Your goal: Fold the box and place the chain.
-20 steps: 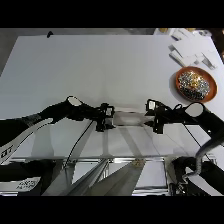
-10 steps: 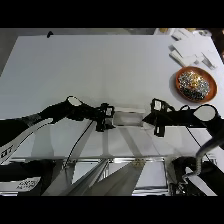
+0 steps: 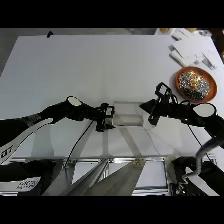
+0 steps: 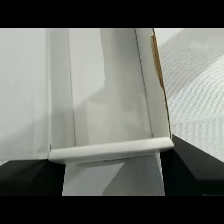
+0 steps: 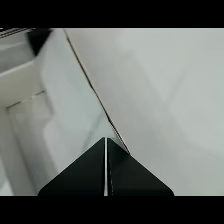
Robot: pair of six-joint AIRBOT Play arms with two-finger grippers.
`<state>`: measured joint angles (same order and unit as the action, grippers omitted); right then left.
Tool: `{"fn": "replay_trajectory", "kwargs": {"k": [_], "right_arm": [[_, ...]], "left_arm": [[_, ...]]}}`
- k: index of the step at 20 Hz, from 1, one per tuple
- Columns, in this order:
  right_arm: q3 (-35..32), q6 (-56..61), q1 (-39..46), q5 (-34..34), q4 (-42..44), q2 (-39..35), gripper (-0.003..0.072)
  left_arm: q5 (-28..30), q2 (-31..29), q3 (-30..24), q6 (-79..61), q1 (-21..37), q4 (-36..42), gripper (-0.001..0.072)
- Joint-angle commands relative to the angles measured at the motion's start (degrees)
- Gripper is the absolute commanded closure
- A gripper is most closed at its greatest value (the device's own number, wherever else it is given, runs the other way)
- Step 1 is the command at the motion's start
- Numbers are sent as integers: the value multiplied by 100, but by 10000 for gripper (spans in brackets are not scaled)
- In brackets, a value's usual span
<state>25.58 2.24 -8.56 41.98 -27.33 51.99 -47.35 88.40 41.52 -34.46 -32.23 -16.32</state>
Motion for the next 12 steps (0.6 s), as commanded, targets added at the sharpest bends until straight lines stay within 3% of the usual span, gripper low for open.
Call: {"fn": "replay_trajectory", "kwargs": {"k": [1,7,12], "right_arm": [[7,400,0,-726,57,188,671],[7,675,-2,-778,35,1095,671],[9,675,0,-654,35,1132,672]], "left_arm": [[0,-2,2,-4,0,0,640],[-2,-2,2,-4,0,0,640],[-2,-2,2,-4,0,0,640]]}}
